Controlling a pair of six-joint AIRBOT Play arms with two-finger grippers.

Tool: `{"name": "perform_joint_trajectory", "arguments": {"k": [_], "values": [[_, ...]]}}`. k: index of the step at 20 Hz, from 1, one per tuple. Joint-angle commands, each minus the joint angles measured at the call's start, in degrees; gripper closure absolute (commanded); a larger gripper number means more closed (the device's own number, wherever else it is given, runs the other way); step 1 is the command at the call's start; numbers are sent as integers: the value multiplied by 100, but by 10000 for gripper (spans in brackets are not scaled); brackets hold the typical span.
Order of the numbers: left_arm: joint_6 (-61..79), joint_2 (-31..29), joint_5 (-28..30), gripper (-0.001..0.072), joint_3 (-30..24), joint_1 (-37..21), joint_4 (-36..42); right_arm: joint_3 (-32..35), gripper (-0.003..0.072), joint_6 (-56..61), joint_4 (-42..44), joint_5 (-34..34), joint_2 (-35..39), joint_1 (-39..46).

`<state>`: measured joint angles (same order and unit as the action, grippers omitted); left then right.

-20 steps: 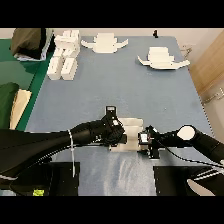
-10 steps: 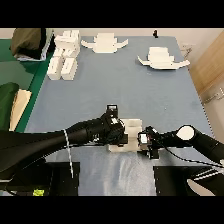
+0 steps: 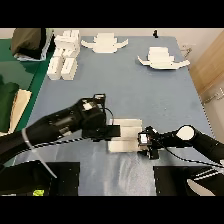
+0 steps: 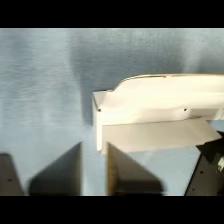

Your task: Fold the box.

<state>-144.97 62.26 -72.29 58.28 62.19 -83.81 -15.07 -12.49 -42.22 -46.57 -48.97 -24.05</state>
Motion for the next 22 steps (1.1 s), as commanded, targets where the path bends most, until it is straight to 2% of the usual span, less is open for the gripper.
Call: {"name": "perform_joint_trajectory", "arguments": {"k": [1,4,7,9,11,15,16,17,18,20,22], "values": [[962,-695,-876,692,2,-492,24,0,226,-2,0,9,0,0],[2006,-855,-894,693,-2,-1198,0,0,226,-2,0,9,2,0],[4478,-844,-428,692,-26,-1593,20,0,226,-2,2,9,2,0],[6564,-859,44,693,-101,-2092,1001,0,226,-2,2,9,0,0],[8638,-855,514,694,-417,-2929,2286,0,226,-2,2,9,0,0],[11777,-857,1353,690,-1255,-4041,3401,0,226,-2,0,9,2,0],[12531,-857,1513,555,-1528,-4221,3816,0,226,-2,0,11,0,0],[13276,-857,1665,183,-1801,-4332,4203,2,226,-2,0,9,2,0],[13995,-857,1871,26,-2120,-4404,4529,0,226,-2,0,9,2,0],[15024,-855,2297,26,-2732,-4391,4809,0,226,-2,0,9,0,0],[15479,-855,2610,26,-3241,-4234,4918,0,226,-2,0,9,0,0]]}}
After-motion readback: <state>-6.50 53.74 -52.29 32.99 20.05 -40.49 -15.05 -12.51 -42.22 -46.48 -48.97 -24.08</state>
